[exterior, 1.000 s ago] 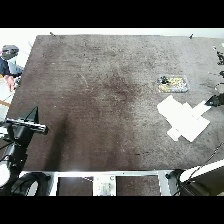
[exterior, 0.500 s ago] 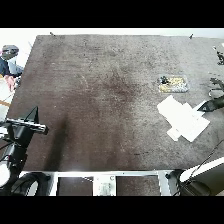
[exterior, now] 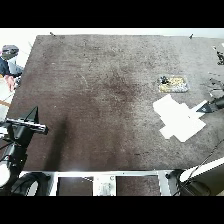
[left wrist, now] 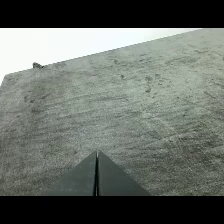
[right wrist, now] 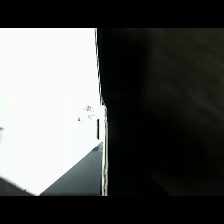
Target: Fold the box and place the chain.
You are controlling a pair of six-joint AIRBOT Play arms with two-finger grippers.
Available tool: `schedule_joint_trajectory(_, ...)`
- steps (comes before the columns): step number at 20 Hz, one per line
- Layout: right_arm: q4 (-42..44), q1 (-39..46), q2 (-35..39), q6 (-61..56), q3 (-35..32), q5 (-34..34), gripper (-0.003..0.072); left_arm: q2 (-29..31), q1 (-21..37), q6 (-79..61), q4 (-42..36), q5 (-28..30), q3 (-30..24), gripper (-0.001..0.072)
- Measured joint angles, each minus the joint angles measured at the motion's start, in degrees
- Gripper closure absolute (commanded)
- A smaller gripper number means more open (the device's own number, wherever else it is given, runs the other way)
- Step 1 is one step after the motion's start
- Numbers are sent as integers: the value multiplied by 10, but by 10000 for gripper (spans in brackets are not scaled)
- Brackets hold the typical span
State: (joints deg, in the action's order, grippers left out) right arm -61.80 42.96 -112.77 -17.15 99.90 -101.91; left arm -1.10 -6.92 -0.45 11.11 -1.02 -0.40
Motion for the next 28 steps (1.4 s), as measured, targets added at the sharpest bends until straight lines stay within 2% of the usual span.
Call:
schedule_joint_trajectory(4, 104, -26, 65, -11, -85, -10, 679, 0, 0, 0, 0, 0, 0, 698)
schedule_joint_trajectory(7, 198, -68, 137, -22, -194, 4, 679, 0, 0, 0, 0, 0, 0, 698)
schedule_joint_trajectory(9, 260, -110, 190, -35, -281, 44, 679, 0, 0, 0, 0, 0, 0, 698)
schedule_joint_trajectory(14, 392, -250, 288, -57, -467, 247, 679, 0, 0, 0, 0, 1, 0, 698)
schedule_joint_trajectory(16, 438, -311, 304, -70, -506, 332, 679, 0, 0, 0, 0, 1, 2, 698)
schedule_joint_trajectory(20, 494, -425, 316, -80, -535, 491, 679, 0, 0, 0, 0, -9, 3, 695)
schedule_joint_trajectory(22, 510, -466, 316, -83, -540, 571, 679, 0, 0, 0, 0, -26, 3, 147)
schedule_joint_trajectory(23, 517, -483, 313, -84, -541, 604, 679, 0, 0, 0, 0, -40, 4, 219)
schedule_joint_trajectory(24, 522, -495, 309, -84, -542, 628, 679, 0, 0, 2, -2, -54, 6, 241)
schedule_joint_trajectory(28, 543, -518, 297, -85, -545, 678, 679, 0, 0, 3, -19, -110, 35, 241)
